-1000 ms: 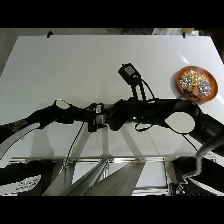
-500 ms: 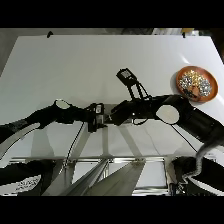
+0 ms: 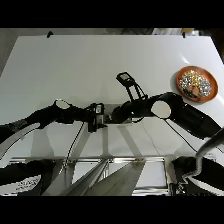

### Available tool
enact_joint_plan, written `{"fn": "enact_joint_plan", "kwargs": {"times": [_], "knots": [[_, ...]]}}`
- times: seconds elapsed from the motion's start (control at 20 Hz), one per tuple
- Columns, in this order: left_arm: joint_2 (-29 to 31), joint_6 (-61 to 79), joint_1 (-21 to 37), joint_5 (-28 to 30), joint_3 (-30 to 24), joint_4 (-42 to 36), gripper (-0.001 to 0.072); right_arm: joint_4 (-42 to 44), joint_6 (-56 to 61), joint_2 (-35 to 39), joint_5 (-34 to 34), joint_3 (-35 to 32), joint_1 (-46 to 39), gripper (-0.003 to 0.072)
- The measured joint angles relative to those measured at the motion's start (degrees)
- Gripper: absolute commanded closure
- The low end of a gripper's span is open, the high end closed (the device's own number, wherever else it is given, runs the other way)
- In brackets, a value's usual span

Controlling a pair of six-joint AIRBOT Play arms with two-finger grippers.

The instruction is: Fold the box and place the chain.

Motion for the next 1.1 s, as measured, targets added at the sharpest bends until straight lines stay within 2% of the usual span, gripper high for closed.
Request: {"fn": "enact_joint_plan", "kwargs": {"times": [0.1,0.15,0.2,0.35,0.4,0.45,0.5,0.9,1.0,1.1], "knots": [[0.0,0.0,0.0,0.0,0.0,0.0,0.0398,0.44,0.0,1.18,0.61,0.83,-0.42,0.0358],[0.0,0.0,0.0,0.0,0.0,0.0,0.0398,0.33,-0.02,1.99,0.76,1.33,-0.98,0.0433],[0.0,0.0,0.0,0.0,0.0,0.0,0.0398,-0.11,-0.02,2.84,1.03,1.75,-1.84,0.0458],[0.0,0.0,0.0,0.02,0.0,0.0,0.0398,-2.34,-0.04,5.09,2.14,2.56,-6.38,0.0469],[0.0,0.0,0.0,0.0,0.0,0.0,0.0398,-3.06,-0.02,5.6,2.95,2.71,-8.48,0.0508],[0.0,0.0,0.0,0.02,0.0,0.0,0.0398,-4.15,-0.04,5.9,3.8,2.82,-10.71,0.0627],[0.0,0.0,0.0,0.0,0.0,0.0,0.0398,-5.25,-0.02,6.12,4.63,2.86,-12.74,0.067],[0.0,0.0,0.0,0.02,0.0,0.0,0.0398,-16.04,0.15,5.55,11.87,2.99,-25.94,0.0656],[0.0,-0.02,0.0,0.02,0.0,0.0,0.0398,-17.07,0.76,4.15,12.76,3.04,-27.74,0.0507],[0.0,-0.02,0.0,0.02,0.0,0.0,0.0398,-17.66,1.18,2.14,13.6,2.95,-28.72,0.0495]]}}
